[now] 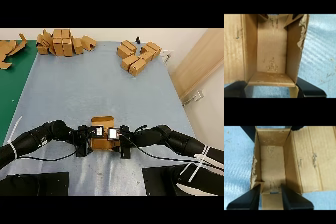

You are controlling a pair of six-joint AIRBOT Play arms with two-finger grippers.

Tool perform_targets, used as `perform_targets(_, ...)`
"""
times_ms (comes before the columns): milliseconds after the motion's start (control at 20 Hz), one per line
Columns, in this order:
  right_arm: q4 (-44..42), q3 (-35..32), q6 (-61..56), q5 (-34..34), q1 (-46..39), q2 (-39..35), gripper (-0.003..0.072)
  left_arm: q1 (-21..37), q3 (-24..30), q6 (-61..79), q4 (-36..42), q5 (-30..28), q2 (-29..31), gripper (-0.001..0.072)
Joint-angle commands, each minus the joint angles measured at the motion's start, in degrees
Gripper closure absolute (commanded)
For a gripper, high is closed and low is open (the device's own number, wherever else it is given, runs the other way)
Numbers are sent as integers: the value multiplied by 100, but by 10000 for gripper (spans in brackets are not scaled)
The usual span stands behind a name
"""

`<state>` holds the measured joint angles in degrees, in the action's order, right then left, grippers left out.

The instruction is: Fold the box.

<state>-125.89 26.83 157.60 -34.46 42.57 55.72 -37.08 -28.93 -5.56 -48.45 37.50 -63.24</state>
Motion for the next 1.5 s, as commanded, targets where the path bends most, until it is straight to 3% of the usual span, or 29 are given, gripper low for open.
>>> perform_targets(0, 4, 0, -9, -72, 4, -9, 237, 0, -4, 0, 0, 0, 0, 185)
perform_targets(100, 11, 0, -79, -313, 2, -57, 261, 0, -4, 0, 0, 0, 0, 184)
perform_targets(200, 33, 0, -234, -702, -9, -120, 391, 0, -4, 2, 0, -2, 0, 184)
perform_targets(250, 175, 0, -452, -813, -9, -160, 420, 0, -4, 2, 0, -2, 0, 185)
perform_targets(350, 669, 0, -1075, -855, -9, -229, 424, 0, -4, 0, 0, 0, 0, 185)
perform_targets(450, 1021, 0, -1602, -868, -11, -295, 495, 0, -4, 2, 0, -2, 0, 184)
perform_targets(800, 1818, 0, -2218, -927, -11, -306, 454, 0, -4, 0, 0, 0, 0, 184)
perform_targets(950, 1947, 0, -2216, -649, -11, -306, 451, 0, -4, 2, 0, 0, 0, 184)
perform_targets(1050, 1943, 0, -2214, -317, -9, -306, 311, 0, -4, 2, 0, 0, 0, 184)
perform_targets(1100, 1939, 0, -2212, -203, -7, -306, 279, 0, -4, 0, 0, 0, 2, 184)
perform_targets(1250, 1615, 0, -2100, -81, -4, -306, 291, 0, -4, 2, 0, 0, 0, 184)
perform_targets(1300, 1499, 0, -2076, -63, -4, -306, 312, 0, -4, 2, 0, 0, 0, 184)
perform_targets(1400, 1104, 0, -1661, -52, 7, -306, 513, 0, -4, 2, 0, 0, 0, 184)
perform_targets(1450, 907, 0, -1486, -44, 7, -306, 547, 0, -4, 0, 0, 0, 2, 185)
